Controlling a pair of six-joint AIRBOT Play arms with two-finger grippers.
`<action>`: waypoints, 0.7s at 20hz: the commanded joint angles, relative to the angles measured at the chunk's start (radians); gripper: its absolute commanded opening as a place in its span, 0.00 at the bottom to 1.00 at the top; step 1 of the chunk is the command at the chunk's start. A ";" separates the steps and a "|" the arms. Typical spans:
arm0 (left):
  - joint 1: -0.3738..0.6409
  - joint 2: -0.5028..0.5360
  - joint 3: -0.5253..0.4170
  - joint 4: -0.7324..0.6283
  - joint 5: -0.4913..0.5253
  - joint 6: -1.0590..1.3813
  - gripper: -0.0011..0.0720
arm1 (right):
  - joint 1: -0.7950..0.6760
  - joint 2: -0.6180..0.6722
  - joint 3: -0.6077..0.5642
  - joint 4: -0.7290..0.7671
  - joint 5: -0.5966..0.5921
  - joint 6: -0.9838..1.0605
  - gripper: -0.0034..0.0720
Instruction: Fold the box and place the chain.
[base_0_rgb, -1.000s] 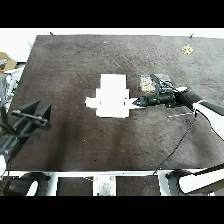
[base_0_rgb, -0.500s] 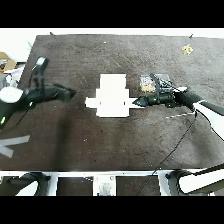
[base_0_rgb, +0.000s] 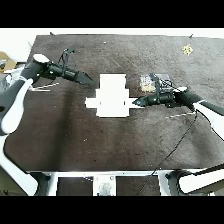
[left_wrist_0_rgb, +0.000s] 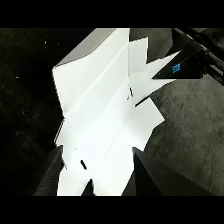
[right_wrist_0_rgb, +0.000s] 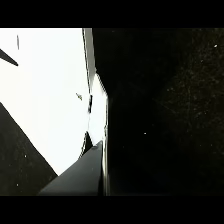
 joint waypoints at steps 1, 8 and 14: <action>0.000 -0.166 0.196 0.007 -0.091 -0.053 0.69 | 0.001 -0.001 0.001 -0.001 0.000 -0.015 0.05; -0.051 -0.280 0.263 0.001 -0.132 0.006 0.69 | 0.001 -0.001 0.001 -0.004 0.000 -0.018 0.05; -0.125 -0.312 0.262 -0.063 -0.151 0.053 0.68 | 0.001 -0.001 0.001 -0.008 0.001 -0.017 0.05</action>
